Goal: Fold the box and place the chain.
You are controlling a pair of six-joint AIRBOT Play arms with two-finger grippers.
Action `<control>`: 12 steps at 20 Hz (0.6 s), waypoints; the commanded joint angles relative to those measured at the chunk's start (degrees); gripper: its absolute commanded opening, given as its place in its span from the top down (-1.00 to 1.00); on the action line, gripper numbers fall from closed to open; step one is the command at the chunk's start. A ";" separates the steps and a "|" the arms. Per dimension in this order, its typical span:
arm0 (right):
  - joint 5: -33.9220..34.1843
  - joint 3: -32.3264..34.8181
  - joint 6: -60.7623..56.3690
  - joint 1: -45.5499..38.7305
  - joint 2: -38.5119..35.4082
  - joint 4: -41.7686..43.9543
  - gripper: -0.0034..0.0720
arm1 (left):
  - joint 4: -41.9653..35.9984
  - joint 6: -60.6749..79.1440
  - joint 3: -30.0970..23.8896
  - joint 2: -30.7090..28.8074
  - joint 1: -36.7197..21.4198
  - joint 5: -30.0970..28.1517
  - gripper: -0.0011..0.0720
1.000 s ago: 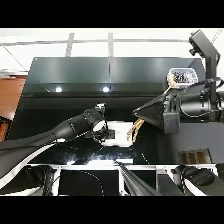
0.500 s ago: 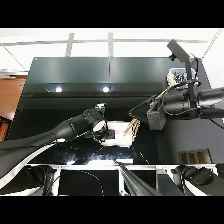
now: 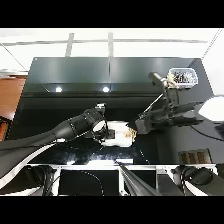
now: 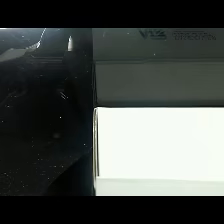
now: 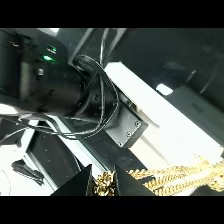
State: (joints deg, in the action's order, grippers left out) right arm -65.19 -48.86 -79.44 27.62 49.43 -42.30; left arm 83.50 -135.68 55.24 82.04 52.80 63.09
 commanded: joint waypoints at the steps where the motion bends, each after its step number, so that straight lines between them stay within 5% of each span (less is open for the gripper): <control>1: 5.77 3.43 0.50 3.06 3.26 2.16 0.80 | 0.00 0.02 -0.02 0.00 -0.04 -0.02 0.88; 5: 7.15 3.43 0.37 2.60 5.99 -0.85 0.79 | 0.00 0.02 -0.02 0.00 -0.04 0.00 0.88; 7: 4.42 3.41 0.31 0.04 5.66 -1.75 -0.09 | 0.00 0.02 -0.02 0.00 -0.04 0.00 0.88; 12: -1.31 3.41 0.31 -15.02 1.31 -13.68 -0.08 | 0.00 0.02 -0.02 0.00 -0.04 0.00 0.88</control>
State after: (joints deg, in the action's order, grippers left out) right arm -64.27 -45.50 -79.07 19.81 52.58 -47.86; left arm 83.48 -135.68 55.24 82.04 52.80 63.11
